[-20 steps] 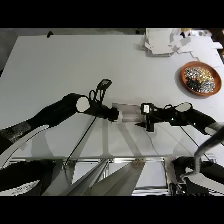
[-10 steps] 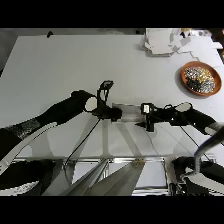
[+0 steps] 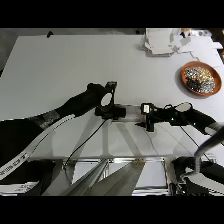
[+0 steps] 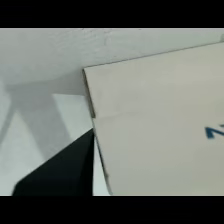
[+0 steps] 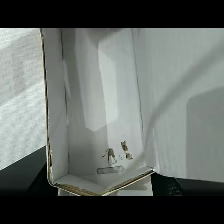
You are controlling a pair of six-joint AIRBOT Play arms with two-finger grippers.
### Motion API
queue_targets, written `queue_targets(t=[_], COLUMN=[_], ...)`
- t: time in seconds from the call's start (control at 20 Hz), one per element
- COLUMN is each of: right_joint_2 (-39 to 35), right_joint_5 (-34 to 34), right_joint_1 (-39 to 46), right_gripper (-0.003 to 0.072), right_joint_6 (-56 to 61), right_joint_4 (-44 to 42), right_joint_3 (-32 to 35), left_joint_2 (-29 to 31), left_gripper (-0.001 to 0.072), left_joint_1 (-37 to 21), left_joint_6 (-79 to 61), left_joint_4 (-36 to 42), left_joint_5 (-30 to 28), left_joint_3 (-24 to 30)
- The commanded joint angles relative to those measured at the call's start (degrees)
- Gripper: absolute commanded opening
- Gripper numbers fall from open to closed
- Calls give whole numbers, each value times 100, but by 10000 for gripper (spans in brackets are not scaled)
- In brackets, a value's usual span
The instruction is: Fold the box and place the chain.
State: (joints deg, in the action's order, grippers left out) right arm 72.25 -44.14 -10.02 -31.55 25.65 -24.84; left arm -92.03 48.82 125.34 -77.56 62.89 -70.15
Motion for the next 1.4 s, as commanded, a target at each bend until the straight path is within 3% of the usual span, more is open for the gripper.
queue_targets(t=[0.0,0.75,0.85,1.0,1.1,1.35], right_joint_2=[2,2,2,2,2,2], right_joint_5=[0,0,0,0,0,0], right_joint_1=[2,2,2,2,2,2], right_gripper=[437,437,437,437,437,437], right_joint_6=[0,0,0,0,0,0], right_joint_4=[0,0,0,0,0,0], right_joint_3=[2,2,2,2,2,2], left_joint_2=[-195,-457,-472,-577,-647,-669], left_gripper=[196,189,78,61,2,15], left_joint_1=[90,-48,-46,-13,37,57], left_joint_6=[507,713,713,715,713,710], left_joint_4=[-216,-310,-313,-291,-289,-306], left_joint_5=[2,485,446,459,466,457], left_joint_3=[-197,-374,-374,-374,-374,-374])
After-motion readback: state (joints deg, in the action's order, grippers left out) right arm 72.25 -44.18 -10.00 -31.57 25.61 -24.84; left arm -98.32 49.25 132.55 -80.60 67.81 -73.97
